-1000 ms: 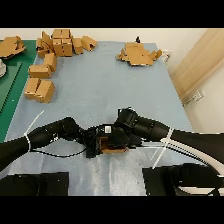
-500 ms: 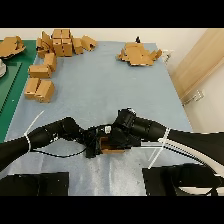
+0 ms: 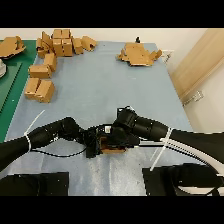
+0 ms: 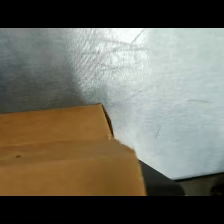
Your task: Fold the box.
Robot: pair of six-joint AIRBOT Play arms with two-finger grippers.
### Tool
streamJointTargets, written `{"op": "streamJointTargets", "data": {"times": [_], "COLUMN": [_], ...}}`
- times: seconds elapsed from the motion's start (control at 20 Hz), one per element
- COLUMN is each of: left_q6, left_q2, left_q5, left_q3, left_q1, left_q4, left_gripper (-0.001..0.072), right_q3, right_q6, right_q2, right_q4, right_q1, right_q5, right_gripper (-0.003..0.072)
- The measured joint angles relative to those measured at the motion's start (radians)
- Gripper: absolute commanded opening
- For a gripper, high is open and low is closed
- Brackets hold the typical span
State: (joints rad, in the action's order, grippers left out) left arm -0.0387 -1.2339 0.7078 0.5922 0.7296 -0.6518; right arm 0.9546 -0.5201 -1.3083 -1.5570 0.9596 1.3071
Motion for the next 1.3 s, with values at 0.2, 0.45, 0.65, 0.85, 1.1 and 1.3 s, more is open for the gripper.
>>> {"op": "streamJointTargets", "data": {"times": [0.2, 0.45, 0.65, 0.85, 1.1, 1.3], "left_q6": [0.0, 0.001, 0.001, 0.001, 0.001, 0.001], "left_q2": [0.0, 0.0, 0.0, 0.0, 0.0, 0.0], "left_q5": [0.0, 0.0, 0.0, 0.0, 0.0, 0.0], "left_q3": [0.0, 0.0, 0.0, 0.0, 0.0, 0.0], "left_q1": [0.0, 0.0, 0.0, 0.0, 0.0, 0.0], "left_q4": [-0.001, -0.001, -0.001, -0.002, -0.002, -0.002], "left_gripper": [0.0386, 0.0386, 0.0386, 0.0386, 0.0386, 0.0386], "right_q3": [0.001, -0.002, -0.045, -0.169, -0.268, -0.256], "right_q6": [0.019, 0.058, 0.065, -0.127, -0.775, -1.235], "right_q2": [0.072, 0.173, 0.291, 0.394, 0.287, 0.098], "right_q4": [0.038, 0.087, 0.129, 0.024, -0.518, -0.891], "right_q1": [0.0, 0.0, -0.064, -0.31, -0.692, -0.817], "right_q5": [0.019, 0.089, 0.115, -0.037, -0.272, -0.262], "right_gripper": [0.0417, 0.0003, 0.0002, 0.0002, 0.0002, 0.0002]}}
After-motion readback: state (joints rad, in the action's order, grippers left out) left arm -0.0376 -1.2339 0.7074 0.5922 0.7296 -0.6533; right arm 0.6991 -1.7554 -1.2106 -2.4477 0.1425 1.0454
